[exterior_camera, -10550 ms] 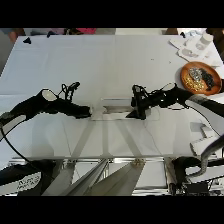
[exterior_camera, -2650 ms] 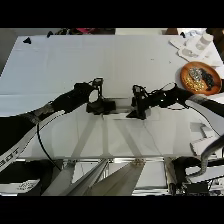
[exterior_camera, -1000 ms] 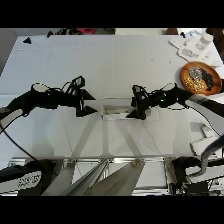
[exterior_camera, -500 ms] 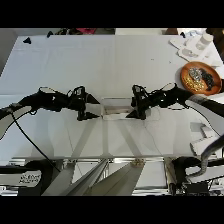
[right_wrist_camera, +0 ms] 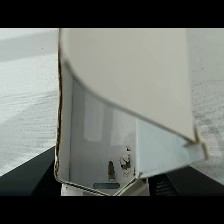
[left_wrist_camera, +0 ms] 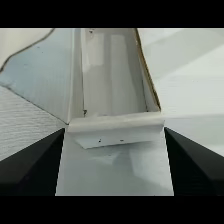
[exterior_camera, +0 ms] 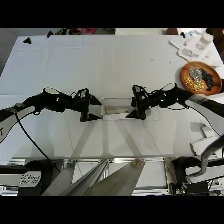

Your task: Fold the box and place the chain.

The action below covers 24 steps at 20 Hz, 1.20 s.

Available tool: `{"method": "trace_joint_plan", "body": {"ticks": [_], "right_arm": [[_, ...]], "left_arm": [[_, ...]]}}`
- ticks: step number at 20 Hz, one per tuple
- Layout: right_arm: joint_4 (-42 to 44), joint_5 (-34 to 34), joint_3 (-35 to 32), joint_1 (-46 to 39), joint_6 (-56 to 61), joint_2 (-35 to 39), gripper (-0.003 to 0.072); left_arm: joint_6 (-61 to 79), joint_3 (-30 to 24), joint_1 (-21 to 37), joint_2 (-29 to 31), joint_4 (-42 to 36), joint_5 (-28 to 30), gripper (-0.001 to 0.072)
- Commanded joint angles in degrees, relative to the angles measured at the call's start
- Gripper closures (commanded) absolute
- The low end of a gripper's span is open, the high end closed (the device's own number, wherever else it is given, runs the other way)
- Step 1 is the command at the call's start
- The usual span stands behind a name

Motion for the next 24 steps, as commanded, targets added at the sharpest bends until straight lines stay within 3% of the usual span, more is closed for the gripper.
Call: {"method": "trace_joint_plan", "body": {"ticks": [1,20,22,23,24], "right_arm": [[0.0,0.0,0.0,0.0,0.0,0.0,0.0254],[0.0,0.0,0.0,0.0,0.0,0.0,0.0254],[0.0,0.0,0.0,0.0,0.0,0.0,0.0254],[0.0,0.0,0.0,0.0,0.0,0.0,0.0254],[0.0,0.0,0.0,0.0,0.0,0.0,0.0254]], "left_arm": [[-0.9,0.0,-1.0,0.0,-0.6,1.8,-0.0003],[-8.6,0.7,-8.5,0.4,0.0,14.9,0.0007],[-8.6,0.7,-8.5,0.4,0.0,14.8,0.021],[-8.6,0.7,-8.5,0.4,0.0,14.8,0.0265],[-8.6,0.7,-8.5,0.4,0.0,14.8,0.0267]]}}
